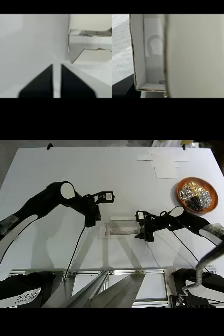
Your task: Fold the box and place the chain.
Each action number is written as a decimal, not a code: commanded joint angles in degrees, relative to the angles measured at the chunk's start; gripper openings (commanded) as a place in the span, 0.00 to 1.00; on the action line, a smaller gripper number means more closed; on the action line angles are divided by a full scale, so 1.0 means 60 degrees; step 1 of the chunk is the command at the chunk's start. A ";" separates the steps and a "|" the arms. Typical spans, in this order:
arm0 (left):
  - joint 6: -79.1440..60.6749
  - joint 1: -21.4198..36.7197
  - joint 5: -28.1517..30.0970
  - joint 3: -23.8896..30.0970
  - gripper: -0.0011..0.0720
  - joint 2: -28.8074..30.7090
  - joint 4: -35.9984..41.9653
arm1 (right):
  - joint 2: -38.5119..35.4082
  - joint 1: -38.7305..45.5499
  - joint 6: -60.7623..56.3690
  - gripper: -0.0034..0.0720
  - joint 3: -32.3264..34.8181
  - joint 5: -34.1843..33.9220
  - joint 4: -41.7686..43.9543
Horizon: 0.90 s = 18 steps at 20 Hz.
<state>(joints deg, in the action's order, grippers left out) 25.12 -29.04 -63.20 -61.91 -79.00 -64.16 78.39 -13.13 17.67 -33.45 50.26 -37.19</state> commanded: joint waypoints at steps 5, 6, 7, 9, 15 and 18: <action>0.0692 -0.1293 -0.0670 0.0000 0.02 0.1519 0.0776 | 0.0000 -0.0004 0.0033 0.58 0.0004 0.0011 -0.0015; 0.0809 -0.1741 -0.0543 0.0000 0.02 0.1461 0.0874 | 0.0000 -0.0004 0.0033 0.58 0.0004 0.0011 -0.0015; 0.0871 -0.2208 -0.0291 0.0000 0.02 0.1348 0.0867 | 0.0000 -0.0004 0.0033 0.58 0.0004 0.0015 -0.0015; 0.1166 -0.2943 0.0484 0.0000 0.02 0.0984 0.0871 | 0.0000 -0.0004 0.0033 0.58 0.0004 0.0011 -0.0015; 0.3850 -0.3177 0.5519 0.0000 0.02 -0.0251 0.0852 | 0.0000 -0.0004 0.0033 0.58 0.0004 0.0011 -0.0018; 0.4528 -0.2798 0.6251 0.0000 0.02 -0.1009 0.0874 | 0.0000 -0.0004 0.0033 0.58 0.0004 0.0011 -0.0015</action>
<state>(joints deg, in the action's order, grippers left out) 45.87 -46.96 -34.87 -61.87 -81.32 -58.96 78.41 -13.13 17.87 -33.45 50.30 -37.28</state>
